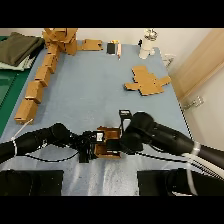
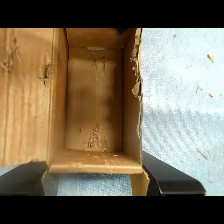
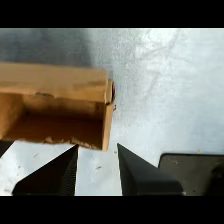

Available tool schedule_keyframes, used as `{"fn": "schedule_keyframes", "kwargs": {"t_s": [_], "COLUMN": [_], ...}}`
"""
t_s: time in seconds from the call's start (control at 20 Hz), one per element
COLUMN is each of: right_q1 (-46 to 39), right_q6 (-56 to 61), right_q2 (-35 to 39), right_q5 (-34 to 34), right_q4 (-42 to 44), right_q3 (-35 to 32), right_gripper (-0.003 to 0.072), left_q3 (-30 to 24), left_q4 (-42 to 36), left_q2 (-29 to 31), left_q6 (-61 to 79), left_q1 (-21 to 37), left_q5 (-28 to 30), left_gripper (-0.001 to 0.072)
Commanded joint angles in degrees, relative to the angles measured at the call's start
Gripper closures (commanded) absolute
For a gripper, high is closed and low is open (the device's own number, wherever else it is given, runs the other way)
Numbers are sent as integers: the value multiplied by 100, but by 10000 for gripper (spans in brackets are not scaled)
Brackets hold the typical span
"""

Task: Fold the box.

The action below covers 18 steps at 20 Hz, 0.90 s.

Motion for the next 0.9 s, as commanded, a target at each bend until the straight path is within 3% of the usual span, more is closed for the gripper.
{"fn": "schedule_keyframes", "kwargs": {"t_s": [0.0,0.15,0.2,0.3,0.4,0.5,0.6,0.65,0.7,0.85], "right_q1": [-63,-789,-1290,-2680,-4232,-5233,-5574,-5512,-5322,-4610], "right_q6": [31,-426,-957,-2522,-5066,-7165,-8463,-8909,-9322,-10032], "right_q2": [774,1047,1034,796,111,-850,-1871,-2249,-2518,-2520], "right_q5": [-385,-968,-802,238,1338,1357,754,339,11,83], "right_q4": [-118,-629,-632,101,2256,4660,6443,6826,6948,6634], "right_q3": [2,-151,-299,-664,-896,-833,-645,-527,-439,-577], "right_gripper": [366,678,684,684,684,684,684,684,684,684], "left_q3": [7,4,7,7,7,7,7,7,4,7], "left_q4": [0,0,0,0,0,0,0,0,0,0], "left_q2": [0,0,0,0,0,0,0,0,0,0], "left_q6": [-2,-2,-2,-2,-2,-2,-2,-2,-2,-2], "left_q1": [2,2,2,2,2,2,2,2,2,2], "left_q5": [2,2,2,2,2,2,2,2,2,2], "left_gripper": [313,314,313,313,314,313,313,313,313,313]}}
